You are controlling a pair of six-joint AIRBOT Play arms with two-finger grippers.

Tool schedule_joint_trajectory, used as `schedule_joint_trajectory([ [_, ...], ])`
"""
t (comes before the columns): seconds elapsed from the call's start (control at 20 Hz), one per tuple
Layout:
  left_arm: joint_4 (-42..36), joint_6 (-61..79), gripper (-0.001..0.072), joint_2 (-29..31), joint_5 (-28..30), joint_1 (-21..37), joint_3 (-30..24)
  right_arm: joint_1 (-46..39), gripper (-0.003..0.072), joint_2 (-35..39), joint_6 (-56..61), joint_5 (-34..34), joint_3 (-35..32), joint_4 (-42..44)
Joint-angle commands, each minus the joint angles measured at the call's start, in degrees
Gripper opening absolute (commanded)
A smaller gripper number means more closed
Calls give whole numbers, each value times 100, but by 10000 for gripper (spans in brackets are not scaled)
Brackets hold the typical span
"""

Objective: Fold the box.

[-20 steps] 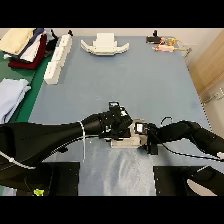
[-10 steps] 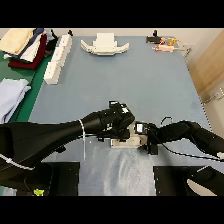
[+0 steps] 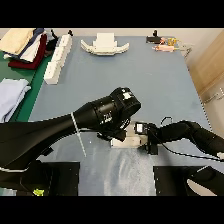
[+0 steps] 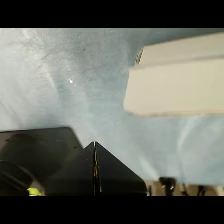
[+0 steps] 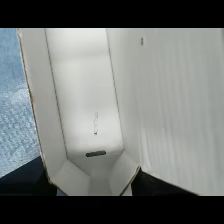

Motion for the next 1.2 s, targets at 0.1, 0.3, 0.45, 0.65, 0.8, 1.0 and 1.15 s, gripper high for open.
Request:
schedule_joint_trajectory([
  [0.1,-166,1580,13,636,332,37,-179,0,504,4,2,2,4,0],
  [0.3,-1163,2747,13,1633,1502,509,-1196,0,504,4,2,2,4,0],
  [0.45,-1252,4076,13,2365,2251,970,-2170,0,504,4,2,2,7,0],
  [0.65,-1530,6059,13,3145,3390,1515,-3335,0,504,4,2,2,7,0],
  [0.8,-2063,7536,23,3486,4138,1978,-3967,0,504,4,2,2,7,0],
  [1.0,-3558,10039,684,3501,5180,2618,-4728,0,504,4,2,4,7,0],
  [1.15,-4153,11803,700,3342,5908,2664,-5263,0,504,4,2,2,4,0],
])
